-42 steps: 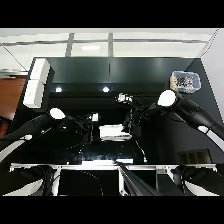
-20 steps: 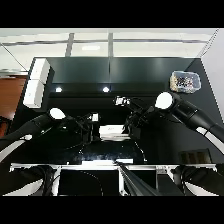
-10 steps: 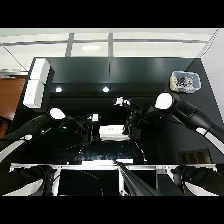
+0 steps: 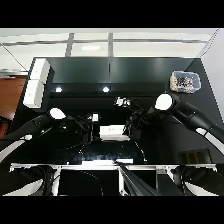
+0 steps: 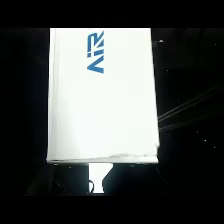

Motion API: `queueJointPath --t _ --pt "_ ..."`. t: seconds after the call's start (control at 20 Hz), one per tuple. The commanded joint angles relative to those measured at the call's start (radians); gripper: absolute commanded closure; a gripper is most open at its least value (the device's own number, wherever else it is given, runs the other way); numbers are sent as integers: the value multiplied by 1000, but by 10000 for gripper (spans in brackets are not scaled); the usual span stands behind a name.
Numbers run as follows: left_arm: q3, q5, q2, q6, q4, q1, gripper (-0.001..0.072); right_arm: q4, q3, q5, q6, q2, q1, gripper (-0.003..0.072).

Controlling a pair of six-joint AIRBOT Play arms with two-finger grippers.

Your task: Fold the box and place the chain.

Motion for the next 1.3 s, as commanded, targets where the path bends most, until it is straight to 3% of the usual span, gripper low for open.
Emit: queueJointPath --t 0.0,0.5,0.65,0.75,0.8,0.85,0.95,1.1,1.25 --pt "1 0 -1 2 1 0 307 -9 0 9 6 1 -3 473" --pt "1 0 -1 2 1 0 307 -16 0 36 24 5 -11 473" --pt "1 -1 -1 2 1 0 307 -16 22 76 181 51 -57 474" --pt "1 0 -1 2 1 0 306 -14 31 106 400 103 -135 487" --pt "1 0 -1 2 1 0 307 2 26 140 484 113 -172 615" --pt "1 0 -1 2 1 0 307 42 7 176 546 113 -198 676" --pt "1 0 -1 2 1 0 306 151 -70 125 584 113 -198 677" --pt "1 -1 -1 2 1 0 307 390 -182 -56 584 95 -148 677" --pt "1 -1 -1 2 1 0 307 462 -191 -126 584 29 -93 677"
